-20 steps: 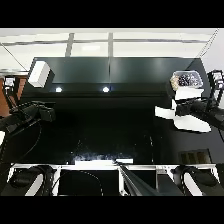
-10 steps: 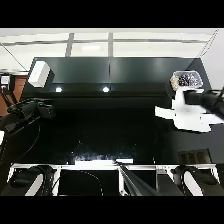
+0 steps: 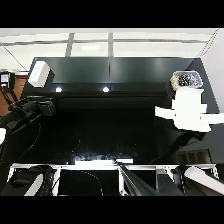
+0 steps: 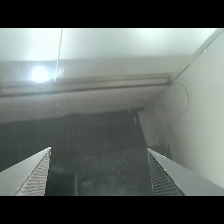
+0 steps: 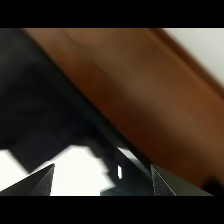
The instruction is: Fold the box and place the chain.
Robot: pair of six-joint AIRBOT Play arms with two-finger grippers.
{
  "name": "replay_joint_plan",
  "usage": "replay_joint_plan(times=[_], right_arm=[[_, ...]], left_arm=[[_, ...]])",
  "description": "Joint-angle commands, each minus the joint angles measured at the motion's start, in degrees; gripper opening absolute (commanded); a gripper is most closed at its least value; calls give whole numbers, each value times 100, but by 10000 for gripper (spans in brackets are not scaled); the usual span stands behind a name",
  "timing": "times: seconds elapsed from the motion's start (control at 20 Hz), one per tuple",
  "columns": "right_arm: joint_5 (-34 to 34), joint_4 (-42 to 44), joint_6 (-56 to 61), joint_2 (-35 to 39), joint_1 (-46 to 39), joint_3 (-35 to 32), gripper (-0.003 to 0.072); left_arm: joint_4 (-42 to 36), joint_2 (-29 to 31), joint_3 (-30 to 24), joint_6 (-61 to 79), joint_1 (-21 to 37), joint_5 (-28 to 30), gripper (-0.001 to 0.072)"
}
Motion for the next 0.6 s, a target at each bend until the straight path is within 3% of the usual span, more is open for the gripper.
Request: replay_joint_plan(times=[0.0, 0.1, 0.2, 0.55], right_arm=[[931, 470, -498, -931, -977, 732, 720], [1471, 1971, -2124, -1423, -1259, 955, 720], [2594, 3283, -3126, -2081, -1438, 1172, 720], [2859, 3233, -3580, -3064, -883, 1432, 720]], left_arm=[[-221, -229, -2, 0, -2, -31, 693], [-378, -356, -2, 0, -2, -28, 693], [-476, -481, -2, 0, -2, -28, 693], [-776, -658, -2, 0, -4, -26, 693]])
